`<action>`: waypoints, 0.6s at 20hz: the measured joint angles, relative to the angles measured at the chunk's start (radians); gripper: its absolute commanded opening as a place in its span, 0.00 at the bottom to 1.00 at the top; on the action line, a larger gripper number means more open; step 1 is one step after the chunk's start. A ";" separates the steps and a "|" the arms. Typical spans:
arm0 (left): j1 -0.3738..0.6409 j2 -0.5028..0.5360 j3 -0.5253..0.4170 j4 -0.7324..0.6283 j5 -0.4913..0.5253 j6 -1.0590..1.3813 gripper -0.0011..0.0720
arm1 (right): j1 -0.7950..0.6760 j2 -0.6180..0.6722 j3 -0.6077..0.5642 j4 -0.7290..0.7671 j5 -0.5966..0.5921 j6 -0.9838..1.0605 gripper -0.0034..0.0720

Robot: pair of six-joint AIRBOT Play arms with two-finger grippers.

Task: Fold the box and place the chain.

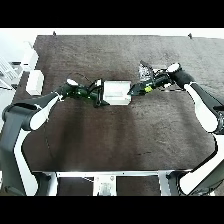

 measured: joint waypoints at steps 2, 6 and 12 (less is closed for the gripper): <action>0.000 0.000 0.000 0.000 0.000 0.000 0.57 | 0.009 0.000 0.002 -0.009 -0.016 0.024 0.62; 0.000 0.000 0.000 0.000 0.000 0.000 0.57 | 0.041 0.000 0.025 -0.093 -0.053 0.123 0.62; 0.000 0.000 0.000 -0.001 0.000 -0.002 0.57 | 0.122 0.000 0.069 -0.241 -0.106 0.288 0.62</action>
